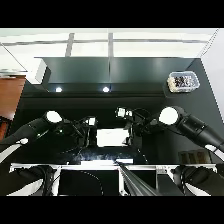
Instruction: Fold the box and place the chain.
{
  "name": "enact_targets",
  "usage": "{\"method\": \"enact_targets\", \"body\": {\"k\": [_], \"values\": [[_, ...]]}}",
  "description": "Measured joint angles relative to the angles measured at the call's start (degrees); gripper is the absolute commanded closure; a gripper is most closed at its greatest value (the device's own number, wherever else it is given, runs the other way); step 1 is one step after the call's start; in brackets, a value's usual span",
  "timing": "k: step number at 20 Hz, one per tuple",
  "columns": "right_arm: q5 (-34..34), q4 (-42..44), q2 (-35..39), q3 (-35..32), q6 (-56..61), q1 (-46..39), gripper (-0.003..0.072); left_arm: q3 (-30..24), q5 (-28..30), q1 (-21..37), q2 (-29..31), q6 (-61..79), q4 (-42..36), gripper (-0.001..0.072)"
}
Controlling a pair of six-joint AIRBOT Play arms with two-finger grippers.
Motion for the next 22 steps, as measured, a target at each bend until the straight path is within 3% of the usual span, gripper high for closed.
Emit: {"method": "enact_targets", "body": {"k": [11, 22], "values": [[-6.8, -5.84, 0.0, 0.07, 5.07, 2.84, -0.0034, 0.0, 0.0, 0.0, 0.0, 0.0, -0.02, 0.0353], [-8.52, -4.61, 0.0, 0.87, 6.99, 3.08, -0.0032, 0.0, 0.07, 0.0, 0.0, 0.02, -0.02, 0.0353]]}}
